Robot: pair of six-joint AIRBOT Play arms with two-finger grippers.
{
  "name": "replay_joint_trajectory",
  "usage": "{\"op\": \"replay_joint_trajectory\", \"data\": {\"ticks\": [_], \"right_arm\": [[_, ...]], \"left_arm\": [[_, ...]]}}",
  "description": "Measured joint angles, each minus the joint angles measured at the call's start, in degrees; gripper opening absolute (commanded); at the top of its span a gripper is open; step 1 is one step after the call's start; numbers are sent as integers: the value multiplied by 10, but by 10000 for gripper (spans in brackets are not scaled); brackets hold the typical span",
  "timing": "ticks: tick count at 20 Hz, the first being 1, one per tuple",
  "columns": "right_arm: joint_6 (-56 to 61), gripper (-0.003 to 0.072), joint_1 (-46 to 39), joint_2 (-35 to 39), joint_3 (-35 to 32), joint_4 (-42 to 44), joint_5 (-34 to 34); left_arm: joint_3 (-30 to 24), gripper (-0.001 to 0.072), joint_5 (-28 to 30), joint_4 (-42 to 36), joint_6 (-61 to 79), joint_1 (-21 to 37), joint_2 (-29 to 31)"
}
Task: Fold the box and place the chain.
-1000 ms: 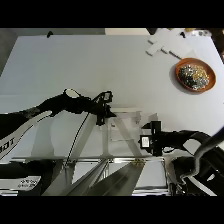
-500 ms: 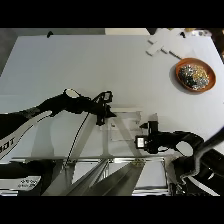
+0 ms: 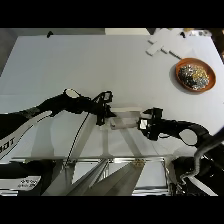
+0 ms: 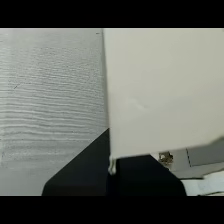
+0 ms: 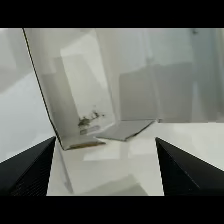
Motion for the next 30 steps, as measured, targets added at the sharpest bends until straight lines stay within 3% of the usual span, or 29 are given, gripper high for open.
{"op": "replay_joint_trajectory", "data": {"ticks": [5,8,15,30], "right_arm": [[-33,703,-33,-10,13,43,15],[-65,648,-64,-38,15,105,30],[-262,650,-134,-92,17,269,97],[-374,650,-168,-198,57,342,121]], "left_arm": [[0,10,0,0,0,0,0],[0,10,0,0,0,0,0],[0,10,0,0,0,0,0],[0,10,1,0,0,0,0]]}}
